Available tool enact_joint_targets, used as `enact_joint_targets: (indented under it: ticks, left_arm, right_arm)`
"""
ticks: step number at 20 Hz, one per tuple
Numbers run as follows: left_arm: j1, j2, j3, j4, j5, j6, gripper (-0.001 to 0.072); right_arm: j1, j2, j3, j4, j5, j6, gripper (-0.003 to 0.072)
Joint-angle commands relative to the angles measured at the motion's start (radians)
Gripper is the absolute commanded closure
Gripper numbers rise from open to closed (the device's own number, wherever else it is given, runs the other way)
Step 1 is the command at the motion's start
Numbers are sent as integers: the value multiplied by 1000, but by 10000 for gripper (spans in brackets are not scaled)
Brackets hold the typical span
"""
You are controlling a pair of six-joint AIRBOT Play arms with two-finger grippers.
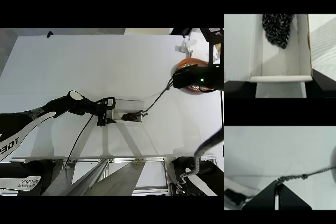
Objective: Fold the box and place the chain.
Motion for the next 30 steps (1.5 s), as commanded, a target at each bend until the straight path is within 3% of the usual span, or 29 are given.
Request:
enact_joint_targets:
  ticks: [1,11,17,30]
  left_arm:
    - [0,0,0,0,0,0,699]
    - [0,0,0,0,0,0,699]
    - [0,0,0,0,0,0,699]
    - [0,0,0,0,0,0,699]
  right_arm:
    - [94,63,1,14,51,-1,668]
    - [282,143,1,146,94,-3,668]
    - [434,139,0,150,-10,-28,668]
    - [444,-2,-116,143,-122,-55,667]
